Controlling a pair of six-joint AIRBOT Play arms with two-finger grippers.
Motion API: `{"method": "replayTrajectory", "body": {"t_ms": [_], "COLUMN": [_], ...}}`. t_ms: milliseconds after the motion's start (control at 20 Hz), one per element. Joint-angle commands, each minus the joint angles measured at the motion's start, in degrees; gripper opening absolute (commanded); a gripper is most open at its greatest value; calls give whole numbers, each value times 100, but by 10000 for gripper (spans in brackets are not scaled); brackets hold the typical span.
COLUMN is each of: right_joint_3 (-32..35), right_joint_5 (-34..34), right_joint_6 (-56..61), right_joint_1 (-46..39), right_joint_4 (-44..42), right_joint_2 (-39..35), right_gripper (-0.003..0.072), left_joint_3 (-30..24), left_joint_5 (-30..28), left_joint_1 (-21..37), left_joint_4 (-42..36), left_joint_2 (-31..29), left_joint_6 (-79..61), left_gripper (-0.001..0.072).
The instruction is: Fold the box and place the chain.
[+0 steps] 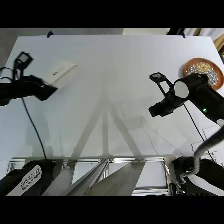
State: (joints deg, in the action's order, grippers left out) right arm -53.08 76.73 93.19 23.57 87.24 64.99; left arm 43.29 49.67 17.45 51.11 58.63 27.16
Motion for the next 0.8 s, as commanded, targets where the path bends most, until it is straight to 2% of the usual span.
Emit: {"method": "replayTrajectory", "body": {"t_ms": [0, 250, 500, 650, 700, 750], "right_joint_3": [-7, -4, -7, -7, -7, -7], "right_joint_5": [-151, -258, -282, -282, -282, -282], "right_joint_6": [-2, -4, -4, -4, -7, -7], "right_joint_1": [0, 0, 0, 0, 0, 0], "right_joint_4": [-533, -660, -662, -667, -667, -667], "right_joint_2": [-4, -4, -4, -4, -4, -4], "right_gripper": [13, 14, 14, 14, 14, 14], "left_joint_3": [0, -15, -170, -391, -411, -411], "left_joint_5": [-229, -68, 22, -13, 0, 7], "left_joint_1": [973, 1333, 1333, 1333, 1331, 1327], "left_joint_4": [1040, 1145, 2107, 2199, 2190, 2179], "left_joint_2": [-46, 284, 695, 767, 763, 745], "left_joint_6": [1222, 1329, 1952, 1956, 1956, 1958], "left_gripper": [5, 5, 5, 6, 23, 82]}}
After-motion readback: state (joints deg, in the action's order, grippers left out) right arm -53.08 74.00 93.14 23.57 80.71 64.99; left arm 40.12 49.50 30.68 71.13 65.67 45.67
